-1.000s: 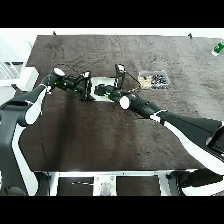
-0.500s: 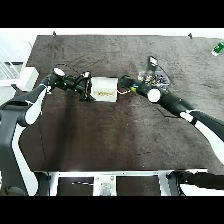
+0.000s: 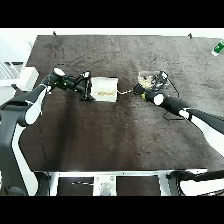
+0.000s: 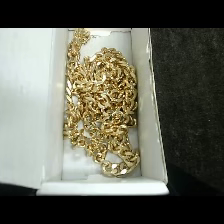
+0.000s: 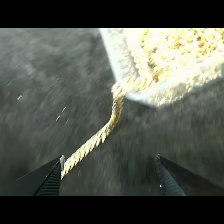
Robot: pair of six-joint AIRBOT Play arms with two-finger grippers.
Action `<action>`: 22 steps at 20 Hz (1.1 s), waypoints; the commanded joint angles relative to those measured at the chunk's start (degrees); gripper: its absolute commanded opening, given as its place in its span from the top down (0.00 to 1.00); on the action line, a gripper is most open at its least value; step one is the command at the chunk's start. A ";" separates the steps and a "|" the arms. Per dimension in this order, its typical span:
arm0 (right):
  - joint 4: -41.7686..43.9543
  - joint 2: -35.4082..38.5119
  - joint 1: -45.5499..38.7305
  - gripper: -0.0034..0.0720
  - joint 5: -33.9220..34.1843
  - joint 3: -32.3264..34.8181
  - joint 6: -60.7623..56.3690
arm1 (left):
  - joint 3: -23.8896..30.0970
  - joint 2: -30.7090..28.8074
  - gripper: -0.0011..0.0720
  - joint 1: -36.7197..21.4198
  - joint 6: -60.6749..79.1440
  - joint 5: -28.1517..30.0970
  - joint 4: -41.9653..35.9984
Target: Fold the box and place the chain.
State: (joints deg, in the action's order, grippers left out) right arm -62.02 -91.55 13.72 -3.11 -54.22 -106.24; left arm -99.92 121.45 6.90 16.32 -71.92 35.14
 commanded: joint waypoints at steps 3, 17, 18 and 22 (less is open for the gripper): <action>2.03 -8.85 0.31 0.51 0.59 -9.75 -0.76 | -0.02 -0.02 0.31 0.02 0.02 0.07 0.00; 1.36 18.01 14.19 0.94 0.61 -9.68 10.58 | -0.02 -0.02 0.31 0.02 0.02 0.07 0.00; 1.36 19.08 16.04 0.94 0.79 -10.03 11.13 | -0.02 -0.02 0.31 0.02 0.02 0.07 0.00; 1.36 19.41 22.36 0.94 3.69 -11.74 12.31 | -0.02 -0.02 0.31 0.02 0.00 0.02 0.00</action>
